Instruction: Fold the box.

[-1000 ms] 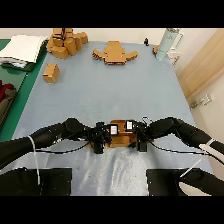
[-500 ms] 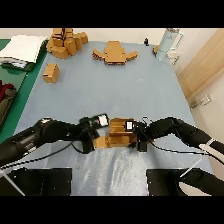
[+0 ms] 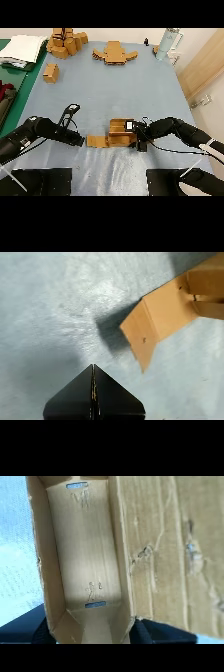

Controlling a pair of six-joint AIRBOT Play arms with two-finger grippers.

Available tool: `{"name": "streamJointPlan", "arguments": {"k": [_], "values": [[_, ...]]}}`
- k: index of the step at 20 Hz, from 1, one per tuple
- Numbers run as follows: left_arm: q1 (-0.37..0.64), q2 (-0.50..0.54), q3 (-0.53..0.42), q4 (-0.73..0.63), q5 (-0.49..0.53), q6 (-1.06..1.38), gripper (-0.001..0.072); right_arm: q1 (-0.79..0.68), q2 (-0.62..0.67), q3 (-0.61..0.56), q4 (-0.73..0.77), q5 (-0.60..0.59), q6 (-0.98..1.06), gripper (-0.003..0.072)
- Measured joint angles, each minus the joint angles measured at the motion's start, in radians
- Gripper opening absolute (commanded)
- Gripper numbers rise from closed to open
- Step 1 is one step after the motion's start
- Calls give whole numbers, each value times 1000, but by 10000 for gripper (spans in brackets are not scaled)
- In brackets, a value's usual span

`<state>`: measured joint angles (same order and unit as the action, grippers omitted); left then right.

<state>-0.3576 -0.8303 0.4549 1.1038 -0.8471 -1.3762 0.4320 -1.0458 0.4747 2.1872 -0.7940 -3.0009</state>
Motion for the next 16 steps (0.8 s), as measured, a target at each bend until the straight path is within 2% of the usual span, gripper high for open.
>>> {"name": "streamJointPlan", "arguments": {"k": [7, 16], "values": [[-106, -166, -12, -254, 204, 114, 12, 0, 0, 0, 0, 0, 0, 568], [-246, -211, 65, -341, 266, 91, 11, 0, 0, 0, 0, 0, 0, 568]]}}
